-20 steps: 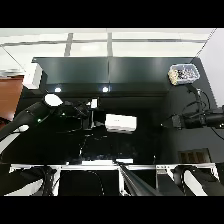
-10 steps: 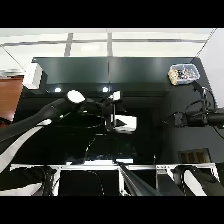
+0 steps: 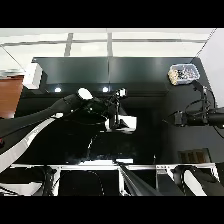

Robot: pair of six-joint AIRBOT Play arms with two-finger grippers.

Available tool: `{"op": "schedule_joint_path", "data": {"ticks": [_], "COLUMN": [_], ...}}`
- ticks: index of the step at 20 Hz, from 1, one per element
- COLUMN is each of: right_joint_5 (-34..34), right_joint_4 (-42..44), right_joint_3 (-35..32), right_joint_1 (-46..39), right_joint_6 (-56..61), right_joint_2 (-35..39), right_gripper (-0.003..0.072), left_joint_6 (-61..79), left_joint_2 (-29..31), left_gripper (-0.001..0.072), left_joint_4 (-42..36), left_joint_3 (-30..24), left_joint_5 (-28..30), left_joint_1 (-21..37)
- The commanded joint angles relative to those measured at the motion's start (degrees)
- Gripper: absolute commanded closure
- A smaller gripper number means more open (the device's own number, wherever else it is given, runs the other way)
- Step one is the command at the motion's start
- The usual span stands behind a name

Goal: Fold the box and place the chain.

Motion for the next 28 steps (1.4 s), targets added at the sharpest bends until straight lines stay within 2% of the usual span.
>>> {"op": "schedule_joint_path", "data": {"ticks": [1, 6, 12, 16, 28], "right_joint_5": [-0.33, -0.37, -0.33, -0.37, -0.79], "right_joint_4": [0.0, 0.0, 0.0, -0.15, -0.15], "right_joint_3": [0.04, 0.04, 0.04, 0.04, 0.04], "right_joint_1": [-0.02, -0.02, -0.02, -0.02, -0.02], "right_joint_6": [-0.26, -0.26, -0.26, -0.28, -0.28], "right_joint_2": [0.07, 0.07, 0.07, 0.07, 0.07], "right_gripper": [0.0675, 0.0675, 0.0675, 0.0675, 0.0675], "left_joint_6": [-0.74, -0.52, -0.52, -2.03, -2.34], "left_joint_2": [-0.37, -0.37, -0.33, -0.37, -0.37], "left_gripper": [0.0005, 0.0005, 0.0005, 0.0005, 0.0005], "left_joint_4": [3.08, 3.82, 5.57, 10.93, 11.15], "left_joint_3": [0.2, 0.52, 4.83, 4.92, 4.92], "left_joint_5": [-1.9, -1.75, -1.6, -2.1, -5.16], "left_joint_1": [-0.02, 0.0, 0.33, 0.35, 0.31]}}
